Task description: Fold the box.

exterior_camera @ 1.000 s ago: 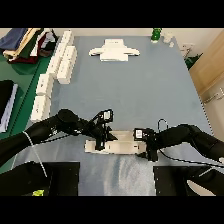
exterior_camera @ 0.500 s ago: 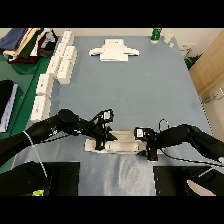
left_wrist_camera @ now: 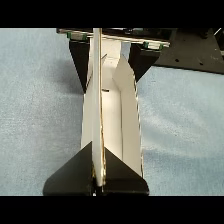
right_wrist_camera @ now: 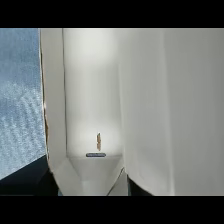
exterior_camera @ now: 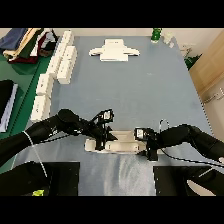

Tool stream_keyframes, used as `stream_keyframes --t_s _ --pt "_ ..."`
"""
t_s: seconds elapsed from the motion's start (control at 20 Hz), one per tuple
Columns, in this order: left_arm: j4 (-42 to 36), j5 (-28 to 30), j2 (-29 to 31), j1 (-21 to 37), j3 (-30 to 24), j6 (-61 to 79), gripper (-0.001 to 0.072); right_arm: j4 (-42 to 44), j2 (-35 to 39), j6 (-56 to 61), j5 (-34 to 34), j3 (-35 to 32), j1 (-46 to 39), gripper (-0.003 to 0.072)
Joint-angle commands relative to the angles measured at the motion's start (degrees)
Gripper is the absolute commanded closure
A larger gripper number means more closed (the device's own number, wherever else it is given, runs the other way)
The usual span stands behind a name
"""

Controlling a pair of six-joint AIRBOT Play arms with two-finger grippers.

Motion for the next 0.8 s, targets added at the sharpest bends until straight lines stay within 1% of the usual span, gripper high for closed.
stream_keyframes --t_s 0.0,0.2,0.25,0.35,0.55,0.7,0.75 --pt "0.0 0.0 0.0 0.0 0.1 0.0 0.0695 -0.3 0.0 0.1 -0.7 0.1 0.0 0.0184" --pt "0.0 0.0 0.0 0.0 0.0 0.0 0.0695 -0.2 3.0 2.2 -1.7 0.1 0.0 0.0153" --pt "0.0 0.0 0.0 0.0 0.0 0.0 0.0695 -0.3 4.0 3.1 -1.6 0.1 0.0 0.0094" --pt "0.0 0.0 0.0 0.0 0.0 0.0 0.0695 -0.3 4.6 4.0 -1.6 0.0 0.0 0.0024" --pt "0.0 0.0 0.0 0.0 0.0 0.0 0.0695 -0.1 4.5 4.0 -1.3 -0.2 0.0 0.0023" --pt "0.0 0.0 0.0 0.0 0.0 0.0 0.0695 0.0 4.5 3.9 1.5 -2.2 0.0 0.0022" --pt "0.0 0.0 0.0 0.0 0.1 0.0 0.0695 0.0 4.5 3.9 1.5 -2.4 0.0 0.0023"
